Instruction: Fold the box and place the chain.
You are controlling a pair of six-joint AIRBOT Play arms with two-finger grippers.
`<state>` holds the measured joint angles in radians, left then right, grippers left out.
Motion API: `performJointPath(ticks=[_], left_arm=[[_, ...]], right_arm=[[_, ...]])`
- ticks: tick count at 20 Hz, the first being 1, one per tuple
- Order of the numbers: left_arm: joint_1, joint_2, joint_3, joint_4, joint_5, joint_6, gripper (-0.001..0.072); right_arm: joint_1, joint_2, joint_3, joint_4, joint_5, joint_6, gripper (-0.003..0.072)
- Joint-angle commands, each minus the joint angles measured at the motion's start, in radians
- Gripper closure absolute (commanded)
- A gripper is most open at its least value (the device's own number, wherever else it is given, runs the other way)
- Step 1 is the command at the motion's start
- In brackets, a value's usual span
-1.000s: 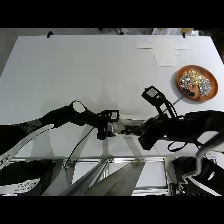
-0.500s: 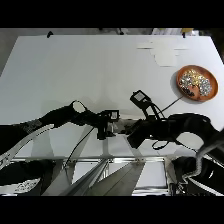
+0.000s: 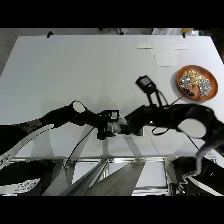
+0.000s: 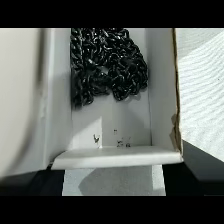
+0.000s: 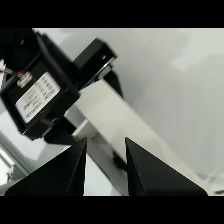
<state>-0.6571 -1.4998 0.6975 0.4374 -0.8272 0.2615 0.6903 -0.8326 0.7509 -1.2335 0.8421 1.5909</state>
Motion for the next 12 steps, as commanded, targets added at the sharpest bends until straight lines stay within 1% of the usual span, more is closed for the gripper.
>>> performJointPath(ticks=[1,2,4,5,7,9,11,12], left_arm=[[0.001,0.001,0.000,0.000,0.000,0.000,0.0540],[0.001,0.001,0.000,0.000,0.000,0.000,0.0540],[0.001,0.001,0.000,0.000,0.000,0.000,0.0540],[0.001,0.001,0.000,0.000,0.000,0.000,0.0540],[0.001,0.001,0.000,0.000,0.000,0.000,0.0540],[0.001,0.001,0.000,0.000,0.000,0.000,0.0540],[0.001,0.001,0.000,0.000,0.000,0.000,0.0540],[0.001,0.001,0.000,0.000,0.000,0.000,0.0540]], right_arm=[[-0.119,-0.001,0.077,-0.012,0.099,-0.040,0.0409],[-0.158,-0.001,0.082,-0.037,0.104,-0.040,0.0435],[-0.240,-0.008,0.082,-0.134,0.116,-0.030,0.0613],[-0.285,-0.020,0.082,-0.190,0.129,-0.010,0.0659],[-0.366,-0.059,0.082,-0.259,0.176,0.002,0.0666],[-0.444,-0.117,0.075,-0.294,0.238,0.002,0.0666],[-0.499,-0.161,0.037,-0.305,0.239,0.001,0.0661],[-0.515,-0.176,0.011,-0.307,0.223,0.001,0.0596]])
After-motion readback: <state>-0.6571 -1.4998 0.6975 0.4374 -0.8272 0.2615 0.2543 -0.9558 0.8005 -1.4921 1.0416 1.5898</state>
